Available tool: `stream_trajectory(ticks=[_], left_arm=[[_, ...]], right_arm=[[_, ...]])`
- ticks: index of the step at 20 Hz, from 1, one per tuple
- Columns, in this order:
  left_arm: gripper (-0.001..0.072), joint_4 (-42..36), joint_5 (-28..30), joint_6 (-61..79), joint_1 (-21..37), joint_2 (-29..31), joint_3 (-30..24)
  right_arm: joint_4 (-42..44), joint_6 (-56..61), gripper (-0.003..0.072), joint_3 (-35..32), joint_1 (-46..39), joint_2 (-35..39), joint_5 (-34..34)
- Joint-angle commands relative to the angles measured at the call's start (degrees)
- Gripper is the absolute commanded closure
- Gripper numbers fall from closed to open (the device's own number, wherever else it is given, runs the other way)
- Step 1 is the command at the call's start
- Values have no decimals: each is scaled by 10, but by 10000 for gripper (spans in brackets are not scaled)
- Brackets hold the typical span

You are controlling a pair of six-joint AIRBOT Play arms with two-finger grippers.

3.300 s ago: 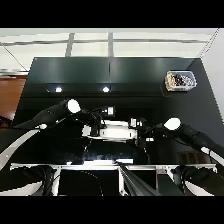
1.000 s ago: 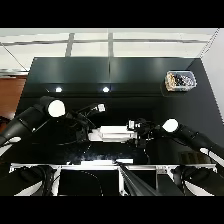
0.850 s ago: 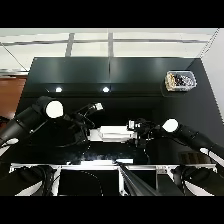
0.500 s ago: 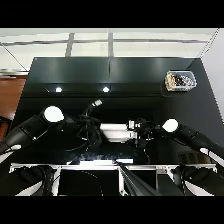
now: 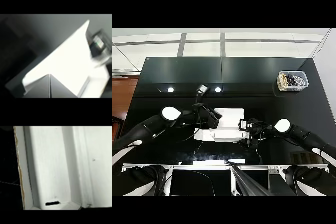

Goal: Fold the box and place the chain.

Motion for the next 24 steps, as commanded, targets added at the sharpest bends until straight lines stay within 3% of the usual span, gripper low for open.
stream_trajectory(ticks=[1,4,12,15,20,24], left_arm=[[681,122,-39,-64,-7,-50,26],[681,189,-79,-91,-19,-71,53],[680,219,-120,-99,-15,-72,77],[681,239,-193,-103,14,-57,120],[682,357,-287,-184,105,27,124],[681,274,-217,-155,153,157,24]], right_arm=[[0,0,439,0,0,0,0],[0,0,439,0,0,0,0],[0,0,439,0,0,0,0],[0,0,439,0,0,0,0],[0,0,439,0,0,0,0],[0,0,439,0,0,0,0]])
